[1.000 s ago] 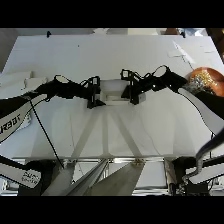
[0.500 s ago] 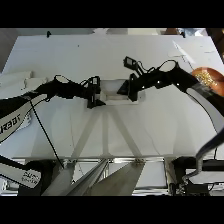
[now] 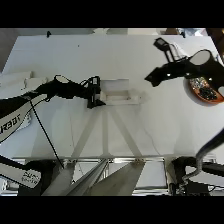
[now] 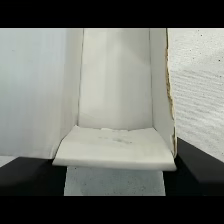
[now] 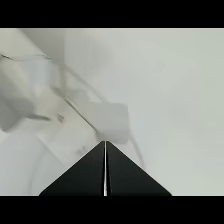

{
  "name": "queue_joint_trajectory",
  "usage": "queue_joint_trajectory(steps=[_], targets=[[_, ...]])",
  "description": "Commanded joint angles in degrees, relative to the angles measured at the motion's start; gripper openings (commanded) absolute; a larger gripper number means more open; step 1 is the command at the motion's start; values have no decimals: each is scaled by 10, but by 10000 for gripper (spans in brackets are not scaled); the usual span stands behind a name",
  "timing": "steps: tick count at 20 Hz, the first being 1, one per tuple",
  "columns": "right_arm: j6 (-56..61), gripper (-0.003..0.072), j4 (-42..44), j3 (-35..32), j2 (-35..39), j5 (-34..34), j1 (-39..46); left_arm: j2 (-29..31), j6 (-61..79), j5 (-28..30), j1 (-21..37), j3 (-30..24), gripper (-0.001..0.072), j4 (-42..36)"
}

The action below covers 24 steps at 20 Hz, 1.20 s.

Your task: Fold the box and place the chain.

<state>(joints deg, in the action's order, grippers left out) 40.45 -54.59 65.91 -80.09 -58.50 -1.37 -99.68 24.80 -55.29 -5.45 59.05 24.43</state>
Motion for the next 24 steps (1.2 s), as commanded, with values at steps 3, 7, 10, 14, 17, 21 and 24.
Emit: queue_joint_trajectory(steps=[3, 7, 10, 14, 17, 21, 24], targets=[[103, 12, -71, -22, -47, -32, 42, 0, 0, 0, 0, 0, 376, 0], [101, 12, -35, -23, -120, -36, 8, 0, 0, 0, 0, 0, 376, 0], [78, 12, -4, -23, -155, -34, -20, 0, 0, 0, 0, 0, 376, 0], [37, 12, 73, -23, -163, -38, -36, 0, 0, 0, 0, 0, 376, 0], [23, 13, 120, -23, -163, -51, -36, 0, 0, 0, 0, 0, 376, 0], [-5, 13, 152, -23, -163, -95, -36, 0, 0, 0, 0, 0, 376, 0], [-23, 139, 202, -23, -163, -127, -36, 0, 0, 0, 0, 0, 376, 0]])
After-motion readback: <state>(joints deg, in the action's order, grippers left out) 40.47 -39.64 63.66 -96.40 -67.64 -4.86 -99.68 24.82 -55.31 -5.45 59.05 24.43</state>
